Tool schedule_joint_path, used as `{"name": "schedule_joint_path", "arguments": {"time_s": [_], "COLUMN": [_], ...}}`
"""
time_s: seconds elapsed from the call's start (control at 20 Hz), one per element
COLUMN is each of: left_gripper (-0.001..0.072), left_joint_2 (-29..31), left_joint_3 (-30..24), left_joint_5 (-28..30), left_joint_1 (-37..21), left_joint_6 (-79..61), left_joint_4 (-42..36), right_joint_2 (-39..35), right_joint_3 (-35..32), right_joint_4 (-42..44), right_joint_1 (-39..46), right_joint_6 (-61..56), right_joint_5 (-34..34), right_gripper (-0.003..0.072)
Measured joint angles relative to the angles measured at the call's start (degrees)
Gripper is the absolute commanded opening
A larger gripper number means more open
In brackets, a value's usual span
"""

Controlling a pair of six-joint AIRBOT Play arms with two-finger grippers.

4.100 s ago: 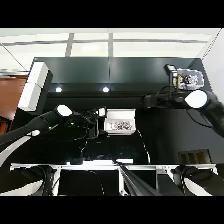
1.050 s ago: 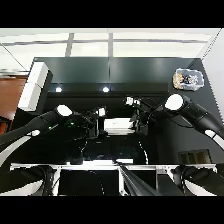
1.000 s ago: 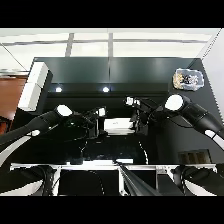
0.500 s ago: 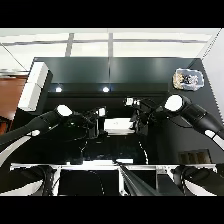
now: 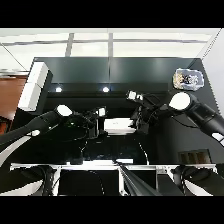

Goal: Fold the box and place the chain.

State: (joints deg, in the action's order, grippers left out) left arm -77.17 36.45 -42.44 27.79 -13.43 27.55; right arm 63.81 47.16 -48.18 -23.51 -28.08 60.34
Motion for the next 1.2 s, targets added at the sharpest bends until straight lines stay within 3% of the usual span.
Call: {"name": "schedule_joint_path", "arguments": {"time_s": [0.05, 0.2, 0.3, 0.45, 0.6, 1.2], "left_gripper": [0.0276, 0.0276, 0.0276, 0.0276, 0.0276, 0.0277], "left_joint_2": [0.0, 0.0, 0.0, 0.0, 0.0, 0.0], "left_joint_3": [0.0, 0.0, 0.0, 0.0, 0.0, 0.0], "left_joint_5": [0.0, 0.0, 0.0, 0.0, 0.0, 0.0], "left_joint_1": [0.0, 0.0, 0.0, 0.0, 0.0, 0.0], "left_joint_6": [0.0, -0.1, -0.1, -0.1, -0.1, -0.1], "left_joint_4": [0.0, 0.0, 0.0, 0.0, 0.0, 0.0], "right_joint_2": [-0.8, -2.0, -2.2, -1.7, 0.3, 6.7], "right_joint_3": [0.1, -1.3, -4.0, -7.4, -8.8, -9.7], "right_joint_4": [0.1, 2.8, 10.2, 22.4, 28.3, 22.6], "right_joint_1": [0.5, 3.1, 4.9, 5.6, 4.4, 2.8], "right_joint_6": [-3.9, -15.4, -20.1, -23.5, -25.0, -32.6], "right_joint_5": [1.0, 5.5, 7.0, 4.7, 0.4, -8.1], "right_gripper": [0.0011, 0.001, 0.001, 0.001, 0.001, 0.001]}}
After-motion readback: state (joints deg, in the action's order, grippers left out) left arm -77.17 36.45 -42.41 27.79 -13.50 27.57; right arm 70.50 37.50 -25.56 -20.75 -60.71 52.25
